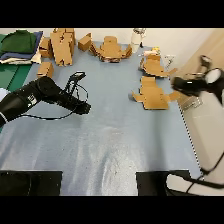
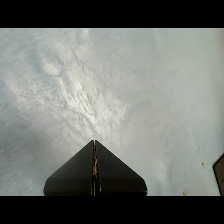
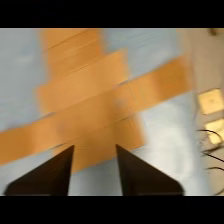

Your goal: Fold the box.

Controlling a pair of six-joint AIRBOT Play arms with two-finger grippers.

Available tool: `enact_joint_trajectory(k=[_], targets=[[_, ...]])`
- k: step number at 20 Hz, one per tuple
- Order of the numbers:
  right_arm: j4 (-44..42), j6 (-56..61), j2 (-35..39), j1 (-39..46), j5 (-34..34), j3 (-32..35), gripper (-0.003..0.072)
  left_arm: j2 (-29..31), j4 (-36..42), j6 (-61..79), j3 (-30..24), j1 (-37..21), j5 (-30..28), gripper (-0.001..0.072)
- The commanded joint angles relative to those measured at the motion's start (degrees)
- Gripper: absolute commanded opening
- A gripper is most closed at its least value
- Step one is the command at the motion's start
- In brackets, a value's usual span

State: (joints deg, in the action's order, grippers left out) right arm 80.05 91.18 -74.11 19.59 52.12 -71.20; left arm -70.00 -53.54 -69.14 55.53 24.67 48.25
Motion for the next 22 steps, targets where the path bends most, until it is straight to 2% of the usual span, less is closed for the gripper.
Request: enact_joint_trajectory(k=[1, 3, 6, 11, 16, 20, 21, 22], targets=[[-4.28, -9.38, -10.97, 16.96, 2.54, -10.40, 0.0489, -0.02, -0.02, -2.64, 0.00, -0.02, -4.35, 0.0014], [-9.42, -14.27, -17.29, 20.22, 2.82, -15.72, 0.0490, -0.02, -0.02, -3.96, 0.02, 0.00, -4.83, 0.0014], [-18.56, -24.94, -24.52, 20.70, 4.26, -21.66, 0.0490, -0.02, 0.00, -3.98, 0.02, 0.02, -4.48, 0.0014], [-33.68, -35.04, -35.36, 19.61, 13.62, -29.53, 0.0490, -0.02, -0.02, -3.98, 0.00, 0.00, -3.82, 0.0015], [-30.16, -35.26, -38.86, 17.64, 13.66, -30.38, 0.0490, -0.02, -0.02, -4.00, 0.02, 0.00, -3.15, 0.0015], [-28.94, -35.26, -39.32, 16.20, 16.74, -30.38, 0.0489, -0.02, -0.04, -3.93, 0.00, 0.00, -2.64, 0.0016], [-28.81, -35.26, -39.34, 16.02, 17.79, -30.38, 0.0464, -0.02, -0.04, -3.93, 0.02, 0.00, -2.43, 0.0015], [-28.76, -35.26, -39.41, 15.78, 18.99, -30.36, 0.0353, -0.02, -0.04, -3.91, 0.00, 0.00, -2.14, 0.0015]])
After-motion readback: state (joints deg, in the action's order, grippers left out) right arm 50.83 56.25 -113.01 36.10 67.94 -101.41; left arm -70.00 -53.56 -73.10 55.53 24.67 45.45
